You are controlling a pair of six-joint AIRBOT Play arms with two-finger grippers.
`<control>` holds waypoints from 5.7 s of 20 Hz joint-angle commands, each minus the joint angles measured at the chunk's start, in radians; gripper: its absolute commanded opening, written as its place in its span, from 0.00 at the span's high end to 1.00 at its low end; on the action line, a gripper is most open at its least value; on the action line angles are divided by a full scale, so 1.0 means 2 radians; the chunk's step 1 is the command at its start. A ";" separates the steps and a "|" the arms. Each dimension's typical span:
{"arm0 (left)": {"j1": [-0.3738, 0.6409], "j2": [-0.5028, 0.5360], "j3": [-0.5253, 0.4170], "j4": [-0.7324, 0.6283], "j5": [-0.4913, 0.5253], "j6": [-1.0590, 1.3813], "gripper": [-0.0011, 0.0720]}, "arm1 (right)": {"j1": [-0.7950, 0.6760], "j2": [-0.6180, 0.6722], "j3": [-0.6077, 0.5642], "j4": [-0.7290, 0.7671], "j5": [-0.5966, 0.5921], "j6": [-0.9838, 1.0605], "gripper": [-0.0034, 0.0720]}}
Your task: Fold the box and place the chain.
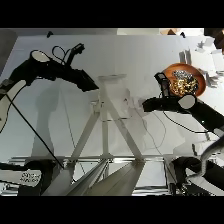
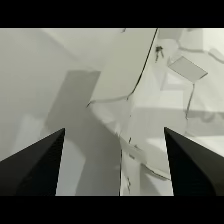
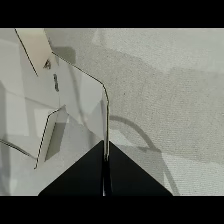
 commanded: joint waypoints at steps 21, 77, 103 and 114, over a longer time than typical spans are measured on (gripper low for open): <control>-0.070 -0.062 0.004 0.030 0.035 0.091 0.97 | 0.001 0.000 0.000 0.000 0.000 0.000 0.94; -0.086 -0.004 -0.081 0.035 0.064 0.300 0.98 | -0.001 0.098 0.008 -0.057 -0.064 0.004 0.33; -0.084 -0.028 -0.081 0.042 0.076 0.300 0.98 | 0.000 0.122 0.025 0.038 0.112 -0.316 0.30; -0.084 -0.028 -0.081 0.042 0.073 0.300 0.98 | 0.022 0.089 -0.019 0.097 0.129 -0.589 0.01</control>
